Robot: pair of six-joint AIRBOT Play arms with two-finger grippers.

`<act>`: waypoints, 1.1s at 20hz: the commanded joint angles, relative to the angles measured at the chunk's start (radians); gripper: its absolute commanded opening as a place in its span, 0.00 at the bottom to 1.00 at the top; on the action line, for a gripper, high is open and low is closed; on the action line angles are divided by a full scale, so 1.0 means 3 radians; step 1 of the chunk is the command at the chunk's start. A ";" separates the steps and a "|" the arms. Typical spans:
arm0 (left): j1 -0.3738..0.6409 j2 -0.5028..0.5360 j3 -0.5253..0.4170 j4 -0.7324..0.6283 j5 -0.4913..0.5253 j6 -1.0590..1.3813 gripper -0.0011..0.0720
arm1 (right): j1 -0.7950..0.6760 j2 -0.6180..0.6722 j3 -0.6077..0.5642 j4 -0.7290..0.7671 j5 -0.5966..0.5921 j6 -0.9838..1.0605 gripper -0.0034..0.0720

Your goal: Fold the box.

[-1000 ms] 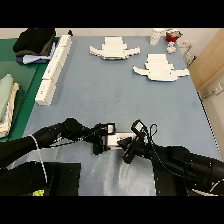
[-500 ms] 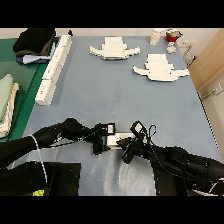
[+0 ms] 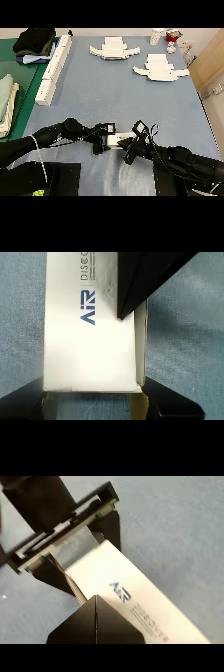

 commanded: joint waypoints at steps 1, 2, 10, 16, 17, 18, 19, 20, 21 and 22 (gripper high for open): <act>0.0001 0.0003 0.0004 0.0008 0.0003 0.0008 0.74 | -0.0053 0.0223 0.0047 -0.0181 0.0037 -0.0003 0.05; 0.0000 0.0003 0.0004 0.0008 0.0001 0.0008 0.74 | -0.0121 0.0221 0.0058 -0.0179 -0.0043 -0.0001 0.05; 0.0000 0.0003 0.0004 0.0008 0.0001 0.0008 0.74 | -0.1728 -0.0206 0.1128 -0.0772 -0.2387 0.0127 0.05; 0.0001 0.0003 0.0004 0.0008 0.0001 0.0009 0.74 | -0.2726 -0.1047 0.2121 -0.0790 -0.3421 0.0355 0.05; 0.0000 0.0003 0.0004 0.0008 0.0001 0.0009 0.74 | -0.2786 -0.1148 0.2206 -0.0783 -0.3427 0.0354 0.05; 0.0000 0.0003 0.0004 0.0008 0.0001 0.0008 0.74 | -0.2811 -0.1212 0.2257 -0.0777 -0.3419 0.0355 0.05; 0.0000 0.0003 0.0004 0.0008 0.0006 0.0009 0.74 | -0.2815 -0.1247 0.2281 -0.0778 -0.3419 0.0354 0.05; 0.0001 0.0003 0.0004 0.0006 0.0013 0.0010 0.74 | -0.2815 -0.1255 0.2281 -0.0774 -0.3429 0.0354 0.05; 0.0001 0.0003 0.0004 0.0008 0.0011 0.0010 0.74 | -0.2815 -0.1255 0.2281 -0.0773 -0.3427 0.0352 0.05; 0.0005 0.0004 0.0004 0.0009 0.0010 0.0005 0.74 | -0.2815 -0.1255 0.2281 -0.0778 -0.3427 0.0351 0.05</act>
